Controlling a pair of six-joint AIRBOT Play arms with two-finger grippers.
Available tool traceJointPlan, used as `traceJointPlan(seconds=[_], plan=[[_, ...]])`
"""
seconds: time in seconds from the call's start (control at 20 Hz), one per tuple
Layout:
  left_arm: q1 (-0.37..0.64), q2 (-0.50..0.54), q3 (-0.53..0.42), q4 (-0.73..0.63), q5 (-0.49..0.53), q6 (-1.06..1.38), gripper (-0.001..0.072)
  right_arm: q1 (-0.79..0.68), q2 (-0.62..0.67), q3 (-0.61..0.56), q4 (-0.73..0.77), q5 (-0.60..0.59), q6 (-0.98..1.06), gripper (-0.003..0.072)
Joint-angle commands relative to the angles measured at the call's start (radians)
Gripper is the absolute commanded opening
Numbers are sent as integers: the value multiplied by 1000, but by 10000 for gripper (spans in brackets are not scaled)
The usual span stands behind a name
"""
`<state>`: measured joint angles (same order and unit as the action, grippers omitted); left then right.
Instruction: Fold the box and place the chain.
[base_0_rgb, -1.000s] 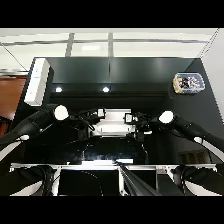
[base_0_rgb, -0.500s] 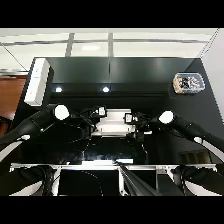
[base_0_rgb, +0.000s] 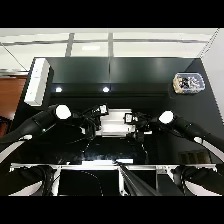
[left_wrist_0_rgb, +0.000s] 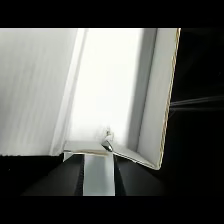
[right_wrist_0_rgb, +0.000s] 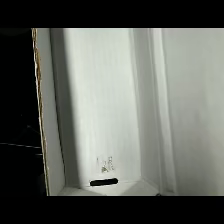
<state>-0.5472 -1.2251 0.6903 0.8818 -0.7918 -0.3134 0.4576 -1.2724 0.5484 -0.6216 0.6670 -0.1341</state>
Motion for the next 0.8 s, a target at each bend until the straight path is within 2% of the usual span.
traceJointPlan(seconds=[0.0,0.15,0.35,0.4,0.45,0.5,0.55,0.6,0.65,0.7,0.75], plan=[[-2,-9,0,-85,3,4,227,0,1,0,0,-1,0,193],[-7,-22,0,-153,13,61,227,0,1,0,0,0,0,193],[-12,-23,0,-125,24,77,251,0,1,0,0,0,0,193],[-12,-23,0,-101,25,77,333,0,1,0,0,0,0,193],[-12,-23,0,-81,25,78,478,0,1,0,0,0,0,193],[-12,-23,0,-64,24,78,520,0,1,0,0,0,0,193],[-12,-23,0,-52,24,78,360,0,1,0,0,0,0,193],[-12,-23,0,-53,25,78,304,0,1,0,0,0,0,193],[-12,-23,0,-55,26,78,341,0,1,0,0,0,0,193],[-12,-23,0,-56,24,78,438,0,1,0,0,0,0,193],[-12,-21,0,-52,22,78,279,0,1,0,0,0,0,193]])
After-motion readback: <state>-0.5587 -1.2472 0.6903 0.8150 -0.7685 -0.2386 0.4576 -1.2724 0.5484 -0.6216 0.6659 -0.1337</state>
